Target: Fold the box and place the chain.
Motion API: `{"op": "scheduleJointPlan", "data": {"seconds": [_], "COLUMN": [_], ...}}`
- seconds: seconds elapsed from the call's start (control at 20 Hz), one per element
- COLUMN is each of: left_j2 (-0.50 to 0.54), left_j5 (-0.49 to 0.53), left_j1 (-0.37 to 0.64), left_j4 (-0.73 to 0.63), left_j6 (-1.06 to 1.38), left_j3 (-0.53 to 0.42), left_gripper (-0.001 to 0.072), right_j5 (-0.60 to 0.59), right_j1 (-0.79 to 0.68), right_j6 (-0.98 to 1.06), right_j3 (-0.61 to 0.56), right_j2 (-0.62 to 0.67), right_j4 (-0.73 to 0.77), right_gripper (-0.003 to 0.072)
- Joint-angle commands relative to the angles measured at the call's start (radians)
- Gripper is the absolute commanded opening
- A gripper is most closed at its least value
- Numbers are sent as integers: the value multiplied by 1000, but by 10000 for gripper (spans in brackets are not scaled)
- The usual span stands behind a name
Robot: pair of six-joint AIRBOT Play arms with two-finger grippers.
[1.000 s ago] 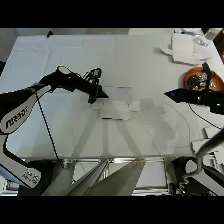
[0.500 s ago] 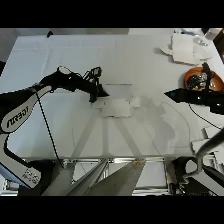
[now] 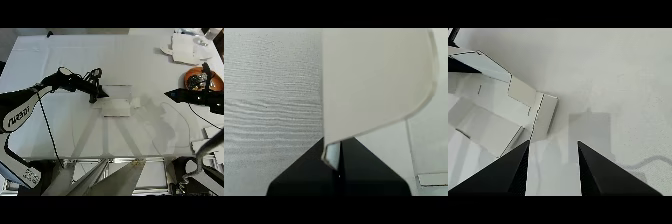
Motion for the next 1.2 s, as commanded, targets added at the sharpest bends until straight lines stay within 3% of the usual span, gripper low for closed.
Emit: {"op": "scheduleJointPlan", "data": {"seconds": [0.0, 0.45, 0.5, 0.65, 0.8, 0.85, 1.15], "left_j2": [-1, -1, -1, -1, -1, -1, -1], "left_j5": [0, 0, 0, 0, 0, 0, 0], "left_j1": [0, 0, 0, 0, 0, 0, 0], "left_j4": [3, 3, 3, 3, 3, 3, 3], "left_j6": [0, 0, 0, 0, 0, 0, 0], "left_j3": [0, 0, 0, 0, 0, 0, 0], "left_gripper": [9, 9, 9, 9, 9, 9, 9], "right_j5": [1, 60, 90, 168, 210, 204, 203], "right_j1": [-1, -1, -1, 4, 55, 76, 96], "right_j6": [0, -44, -93, -278, -438, -460, -446], "right_j3": [1, 1, 1, 1, 1, 1, 1], "right_j2": [1, 1, 2, 2, 2, 2, 2], "right_j4": [0, 3, 8, 63, 160, 192, 257], "right_gripper": [335, 340, 357, 531, 577, 672, 700]}}
